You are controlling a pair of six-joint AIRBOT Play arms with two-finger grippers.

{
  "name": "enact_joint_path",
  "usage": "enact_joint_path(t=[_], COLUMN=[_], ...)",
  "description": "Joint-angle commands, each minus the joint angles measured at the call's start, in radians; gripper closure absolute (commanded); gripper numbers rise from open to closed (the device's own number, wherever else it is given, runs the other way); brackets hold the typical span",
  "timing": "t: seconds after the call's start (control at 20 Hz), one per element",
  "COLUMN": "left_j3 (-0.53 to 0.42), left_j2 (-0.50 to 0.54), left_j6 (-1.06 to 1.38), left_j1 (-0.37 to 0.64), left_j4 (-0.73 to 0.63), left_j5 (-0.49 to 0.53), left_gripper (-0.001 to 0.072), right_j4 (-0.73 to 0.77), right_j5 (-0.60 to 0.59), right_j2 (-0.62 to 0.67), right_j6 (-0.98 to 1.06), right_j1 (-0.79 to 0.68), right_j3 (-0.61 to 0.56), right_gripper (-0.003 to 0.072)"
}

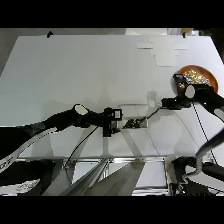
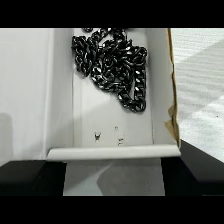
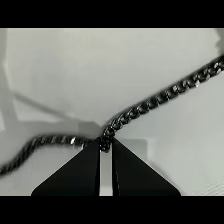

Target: Fold the box and place the chain.

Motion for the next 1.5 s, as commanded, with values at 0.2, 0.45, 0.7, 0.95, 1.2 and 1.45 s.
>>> enact_joint_path(t=[0.2,0.45,0.7,0.95,1.2,1.45], left_j3=[0.001,0.001,0.001,0.001,0.001,0.001], left_j2=[0.0,0.0,0.0,0.0,0.0,0.0], left_j6=[0.0,0.0,0.0,0.0,0.0,0.0], left_j1=[0.0,0.0,0.0,0.0,0.0,0.0], left_j4=[0.0,0.0,0.0,0.0,0.0,0.0], left_j5=[0.0,0.0,0.0,0.0,0.0,0.0], left_gripper=[0.0502,0.0502,0.0502,0.0502,0.0502,0.0502], right_j4=[0.16,0.481,0.729,0.806,0.817,0.713], right_j5=[0.07,0.207,0.364,0.345,0.201,0.092], right_j2=[0.304,0.547,0.63,0.631,0.629,0.556], right_j6=[-0.137,-0.283,-0.359,-0.367,-0.367,-0.367], right_j1=[0.0,0.0,0.016,0.153,0.299,0.386], right_j3=[0.002,0.002,0.002,0.002,0.002,0.002], right_gripper=[0.0665,0.0665,0.0666,0.0666,0.0665,0.0665])
